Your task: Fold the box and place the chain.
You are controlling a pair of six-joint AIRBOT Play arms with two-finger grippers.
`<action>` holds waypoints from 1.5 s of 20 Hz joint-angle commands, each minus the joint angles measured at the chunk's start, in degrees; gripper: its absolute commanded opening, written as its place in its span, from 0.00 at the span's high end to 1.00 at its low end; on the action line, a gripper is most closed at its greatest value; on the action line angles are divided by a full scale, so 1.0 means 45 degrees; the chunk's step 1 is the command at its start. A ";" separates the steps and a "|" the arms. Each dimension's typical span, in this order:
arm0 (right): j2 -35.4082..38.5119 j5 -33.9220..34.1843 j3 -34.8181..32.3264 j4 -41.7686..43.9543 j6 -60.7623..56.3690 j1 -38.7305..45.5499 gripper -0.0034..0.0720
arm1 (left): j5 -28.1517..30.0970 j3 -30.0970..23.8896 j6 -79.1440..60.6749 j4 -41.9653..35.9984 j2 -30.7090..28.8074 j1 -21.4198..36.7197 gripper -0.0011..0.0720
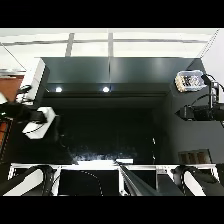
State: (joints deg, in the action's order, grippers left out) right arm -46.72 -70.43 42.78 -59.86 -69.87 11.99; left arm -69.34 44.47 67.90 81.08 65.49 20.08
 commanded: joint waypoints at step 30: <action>0.0015 -0.0107 0.0010 0.0724 -0.1753 -0.0413 0.95 | 0.4852 0.2535 -0.5697 -0.2822 0.1253 0.3973 0.01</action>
State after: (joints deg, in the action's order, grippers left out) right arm -46.72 -70.67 42.78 -57.63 -77.65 11.07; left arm -46.17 54.19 39.24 68.36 73.97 37.98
